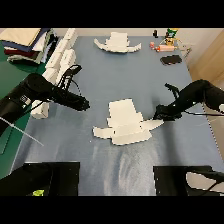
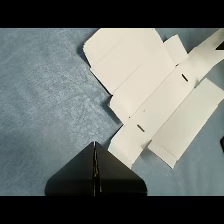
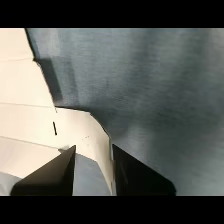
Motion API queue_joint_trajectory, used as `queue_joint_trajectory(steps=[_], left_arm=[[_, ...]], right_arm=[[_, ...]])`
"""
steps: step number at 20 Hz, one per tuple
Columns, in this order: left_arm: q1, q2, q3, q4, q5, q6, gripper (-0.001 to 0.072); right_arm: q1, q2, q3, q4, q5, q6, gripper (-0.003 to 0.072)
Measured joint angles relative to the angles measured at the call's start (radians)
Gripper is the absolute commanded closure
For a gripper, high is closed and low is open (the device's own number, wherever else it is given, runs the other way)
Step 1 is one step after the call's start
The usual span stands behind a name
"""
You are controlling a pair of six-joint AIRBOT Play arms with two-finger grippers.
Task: Fold the box.
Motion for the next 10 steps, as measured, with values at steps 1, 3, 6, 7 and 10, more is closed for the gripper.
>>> queue_joint_trajectory(steps=[1,3,6,7,10], left_arm=[[0.000,0.000,0.000,0.000,0.001,0.000,0.0698],[0.000,0.000,0.000,0.000,0.003,0.000,0.0698],[-0.001,0.000,0.000,-0.003,0.003,0.000,0.0698],[-0.002,0.000,0.000,-0.005,0.003,0.000,0.0699],[-0.002,0.000,0.000,-0.016,0.005,0.000,0.0697]], right_arm=[[0.002,-0.024,0.004,0.019,-0.013,-0.019,0.0407],[0.011,-0.058,0.007,0.047,-0.026,-0.045,0.0418],[0.034,-0.082,0.007,0.072,-0.039,-0.073,0.0685],[0.043,-0.084,0.008,0.081,-0.041,-0.087,0.0685],[0.071,-0.085,0.002,0.109,-0.040,-0.113,0.0686]])
